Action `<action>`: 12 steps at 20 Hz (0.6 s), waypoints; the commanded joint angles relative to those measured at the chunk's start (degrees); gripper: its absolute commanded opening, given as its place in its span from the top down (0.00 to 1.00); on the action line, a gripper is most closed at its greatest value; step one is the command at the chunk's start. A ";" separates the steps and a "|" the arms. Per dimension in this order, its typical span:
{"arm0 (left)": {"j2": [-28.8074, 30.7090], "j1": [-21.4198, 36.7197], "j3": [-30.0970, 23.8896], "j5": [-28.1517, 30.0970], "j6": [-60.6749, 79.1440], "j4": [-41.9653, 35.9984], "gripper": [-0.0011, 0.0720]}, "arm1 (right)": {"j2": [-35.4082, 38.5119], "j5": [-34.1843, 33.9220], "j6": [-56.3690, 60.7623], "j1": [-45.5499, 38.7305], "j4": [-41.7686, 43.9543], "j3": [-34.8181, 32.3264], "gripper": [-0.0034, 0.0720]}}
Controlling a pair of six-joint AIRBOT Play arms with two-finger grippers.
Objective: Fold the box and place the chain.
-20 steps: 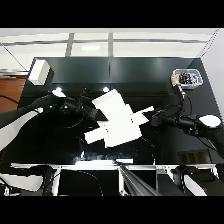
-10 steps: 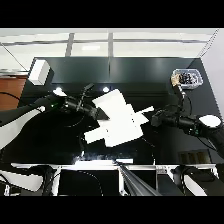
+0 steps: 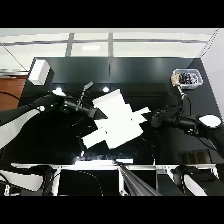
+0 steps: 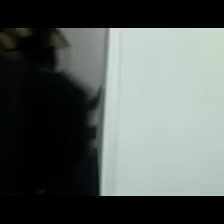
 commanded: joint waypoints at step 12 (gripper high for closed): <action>13.42 -8.00 0.13 11.30 4.37 18.88 0.96 | 0.02 23.32 9.73 -15.58 -42.86 21.53 0.10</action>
